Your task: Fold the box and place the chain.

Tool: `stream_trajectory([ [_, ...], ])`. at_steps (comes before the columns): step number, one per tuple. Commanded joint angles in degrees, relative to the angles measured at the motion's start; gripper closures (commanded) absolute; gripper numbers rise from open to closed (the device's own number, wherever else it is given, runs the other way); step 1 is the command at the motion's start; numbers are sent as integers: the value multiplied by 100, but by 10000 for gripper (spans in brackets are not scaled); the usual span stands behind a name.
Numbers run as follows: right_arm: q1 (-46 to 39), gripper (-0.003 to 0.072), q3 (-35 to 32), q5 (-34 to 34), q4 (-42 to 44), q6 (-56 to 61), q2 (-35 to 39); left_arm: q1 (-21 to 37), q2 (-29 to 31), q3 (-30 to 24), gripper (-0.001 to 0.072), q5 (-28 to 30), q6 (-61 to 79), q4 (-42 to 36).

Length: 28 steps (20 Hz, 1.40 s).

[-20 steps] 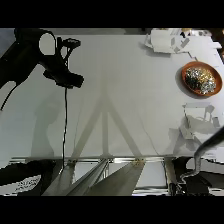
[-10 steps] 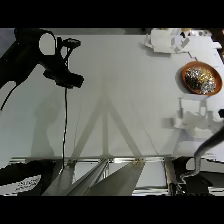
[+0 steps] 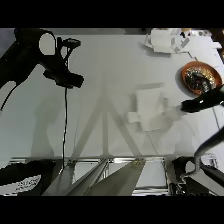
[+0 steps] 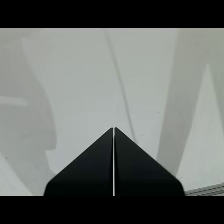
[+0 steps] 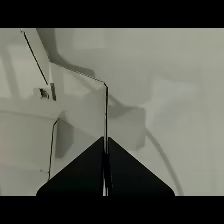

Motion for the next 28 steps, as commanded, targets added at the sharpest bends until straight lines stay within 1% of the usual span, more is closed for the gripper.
stream_trajectory([
  [1,905,672,-1449,-1453,1231,345,1163,-4,2,-2,700,0,2,0],
  [3,1392,672,-1910,-1790,1224,570,1580,-4,2,-4,700,2,2,-2],
  [5,1753,672,-2092,-1836,1231,693,1687,-4,0,-4,700,68,0,-2],
  [9,2264,671,-2116,-1845,1231,693,1681,-9,0,-4,700,616,-2,-44],
  [11,2389,671,-2116,-1856,1233,693,1681,-9,0,-4,700,675,66,-188],
  [14,2424,671,-2116,-1875,1235,695,1681,-9,0,-83,694,638,1049,-535],
  [15,2424,671,-2116,-1880,1235,695,1681,2,2,-240,584,691,1357,-828],
  [16,2424,671,-2116,-1886,1235,695,1681,11,2,-487,325,800,1659,-1224],
  [17,2424,671,-2116,-1891,1233,693,1681,20,2,-852,190,1073,1864,-1681],
  [18,2424,671,-2116,-1891,1235,693,1681,39,0,-1248,202,1403,2011,-1998],
  [19,2424,671,-2116,-1891,1235,695,1681,42,0,-1674,198,1766,2271,-2326],
  [21,2424,671,-2116,-1926,1233,693,1681,42,0,-2470,196,2411,3287,-3213],
  [22,2424,670,-2116,-1950,1233,693,1681,44,0,-2796,195,2599,3978,-3781],
  [23,2424,670,-2116,-1965,1231,693,1681,44,0,-3062,185,2664,4715,-4345],
  [25,2424,670,-2116,-1965,1233,693,1681,42,0,-3434,138,2667,5858,-5294],
  [26,2424,670,-2116,-1965,1233,693,1681,42,0,-3547,137,2708,6172,-5582],
  [28,2424,670,-2116,-1963,1235,693,1681,42,-4,-3637,131,2940,6430,-5812],
])
